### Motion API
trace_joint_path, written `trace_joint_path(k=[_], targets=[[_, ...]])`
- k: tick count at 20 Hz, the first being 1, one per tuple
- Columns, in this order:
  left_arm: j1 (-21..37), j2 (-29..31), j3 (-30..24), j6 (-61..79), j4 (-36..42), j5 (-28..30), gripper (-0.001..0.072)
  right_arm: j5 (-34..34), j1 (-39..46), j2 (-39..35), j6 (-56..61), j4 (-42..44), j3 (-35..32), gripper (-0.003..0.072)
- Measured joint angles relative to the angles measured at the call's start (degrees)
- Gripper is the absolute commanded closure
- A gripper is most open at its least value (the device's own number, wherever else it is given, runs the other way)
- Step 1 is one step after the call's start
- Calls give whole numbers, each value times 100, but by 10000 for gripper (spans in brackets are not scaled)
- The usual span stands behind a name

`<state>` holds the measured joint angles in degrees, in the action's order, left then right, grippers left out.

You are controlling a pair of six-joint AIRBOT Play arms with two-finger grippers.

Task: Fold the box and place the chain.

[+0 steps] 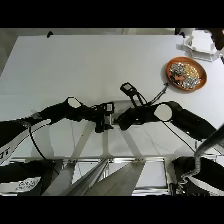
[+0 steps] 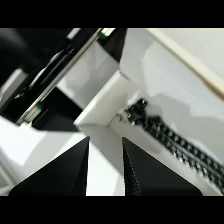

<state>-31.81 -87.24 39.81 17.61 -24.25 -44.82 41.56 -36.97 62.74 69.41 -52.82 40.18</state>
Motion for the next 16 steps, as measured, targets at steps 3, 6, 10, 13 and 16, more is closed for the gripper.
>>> trace_joint_path(k=[3, 6, 10, 13, 16], targets=[[0, 0, 0, -2, 0, 0, 389, 597, 549, -837, 472, -518, 0, 447], [0, 0, 0, 0, 0, 0, 389, 1005, 1471, -1882, 1086, -1554, 2, 441], [0, 0, 0, -2, 0, -2, 389, 1126, 2806, -2238, 1547, -2481, -7, 149], [0, 0, 0, -2, 0, 0, 389, 588, 3364, -1606, 1681, -2726, -7, 168], [0, 0, 0, -2, 0, -2, 389, -415, 3587, -562, 1974, -2828, -4, 231]])
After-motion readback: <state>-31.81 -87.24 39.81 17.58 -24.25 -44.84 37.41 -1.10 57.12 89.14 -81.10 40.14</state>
